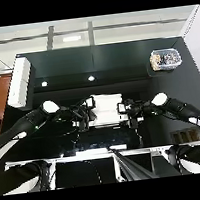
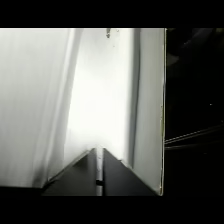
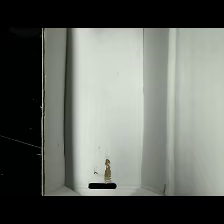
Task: Fold the box and place the chain.
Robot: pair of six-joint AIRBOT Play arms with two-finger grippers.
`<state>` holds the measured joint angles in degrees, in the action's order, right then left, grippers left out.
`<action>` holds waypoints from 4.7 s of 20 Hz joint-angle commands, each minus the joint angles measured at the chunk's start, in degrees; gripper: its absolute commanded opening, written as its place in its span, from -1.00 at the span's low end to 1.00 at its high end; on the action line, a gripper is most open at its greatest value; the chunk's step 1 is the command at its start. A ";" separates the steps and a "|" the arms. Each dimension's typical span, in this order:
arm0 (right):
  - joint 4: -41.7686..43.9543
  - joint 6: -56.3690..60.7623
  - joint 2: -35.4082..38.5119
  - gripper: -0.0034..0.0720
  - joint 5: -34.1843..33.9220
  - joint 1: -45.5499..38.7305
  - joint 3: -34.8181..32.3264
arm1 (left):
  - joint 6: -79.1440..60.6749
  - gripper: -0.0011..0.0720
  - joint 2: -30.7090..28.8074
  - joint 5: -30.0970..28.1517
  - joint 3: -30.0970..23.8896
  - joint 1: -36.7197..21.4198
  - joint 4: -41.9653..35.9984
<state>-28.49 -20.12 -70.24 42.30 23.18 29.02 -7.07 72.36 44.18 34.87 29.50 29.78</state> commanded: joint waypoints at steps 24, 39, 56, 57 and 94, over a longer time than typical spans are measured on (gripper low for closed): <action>-0.13 0.00 -0.02 0.28 -0.11 0.15 0.02 | 66.29 -0.91 5.77 17.77 -1.40 -19.02 6.25; -0.09 0.02 -0.04 0.28 -0.13 0.15 0.02 | 52.22 0.65 5.73 25.40 1.64 -21.16 -4.46; -0.07 0.17 -0.04 0.28 -0.33 0.15 0.02 | 82.71 0.62 5.73 21.27 15.23 -4.63 19.61; -0.07 0.17 -0.04 0.28 -0.33 0.15 0.02 | 84.94 0.62 5.73 19.96 15.80 -3.72 19.74; -0.04 0.24 -0.04 0.28 -0.39 0.15 0.02 | 126.46 0.40 6.10 13.35 18.01 13.46 50.84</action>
<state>-28.51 -19.90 -70.24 41.91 23.29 29.02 114.50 78.32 57.25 52.88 40.86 75.68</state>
